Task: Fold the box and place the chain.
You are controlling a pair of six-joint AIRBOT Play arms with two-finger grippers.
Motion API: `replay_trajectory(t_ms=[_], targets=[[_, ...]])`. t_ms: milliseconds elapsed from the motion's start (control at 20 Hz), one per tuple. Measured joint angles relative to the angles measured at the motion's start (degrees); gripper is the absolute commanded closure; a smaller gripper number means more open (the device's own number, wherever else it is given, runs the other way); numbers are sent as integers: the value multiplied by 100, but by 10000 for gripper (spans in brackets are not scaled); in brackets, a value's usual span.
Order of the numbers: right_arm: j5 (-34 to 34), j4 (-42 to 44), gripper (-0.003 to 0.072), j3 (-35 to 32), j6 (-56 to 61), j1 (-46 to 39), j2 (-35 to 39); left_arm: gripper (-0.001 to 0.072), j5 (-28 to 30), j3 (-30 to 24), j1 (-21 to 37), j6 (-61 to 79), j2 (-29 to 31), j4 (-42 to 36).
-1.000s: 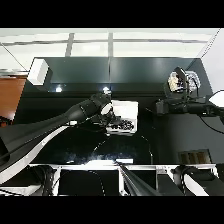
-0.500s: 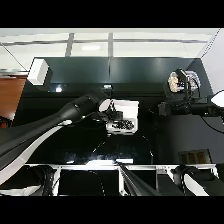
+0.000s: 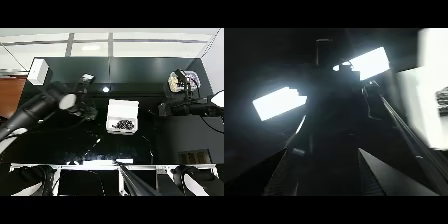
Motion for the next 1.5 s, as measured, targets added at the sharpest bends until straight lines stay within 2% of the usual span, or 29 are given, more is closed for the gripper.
replay_trajectory(t_ms=[50, 150, 300, 350, 400, 450, 650, 850, 1200, 1500], targets=[[22, 0, 350, 0, 15, 0, 0, 195, 245, -313, 317, 479, 109, -461], [46, 4, 350, 0, 17, 0, 0, 195, 748, -911, 931, 2085, 245, -1982], [66, 20, 350, 0, 42, 0, 0, 194, 894, -1541, 1521, 5031, 201, -4079], [72, 20, 351, 0, 59, 0, 0, 124, 914, -1665, 1626, 5949, 149, -4553], [76, 20, 351, 0, 63, 0, 0, -11, 944, -1749, 1692, 6732, 94, -4870], [76, 20, 350, 0, 66, 0, 0, -10, 957, -1814, 1738, 7536, 28, -5145], [81, 22, 350, 0, 90, 0, 0, -6, 1051, -1915, 1777, 10268, -195, -5628], [85, 31, 351, 0, 129, 0, 0, -5, 1239, -1792, 1768, 11735, -560, -5751], [87, 46, 350, 0, 144, 0, 0, -4, 1123, -1543, 1434, 12369, -1163, -5869], [87, 48, 351, 0, 144, 0, 0, -4, 1180, -1491, 1331, 12336, -1349, -5978]])
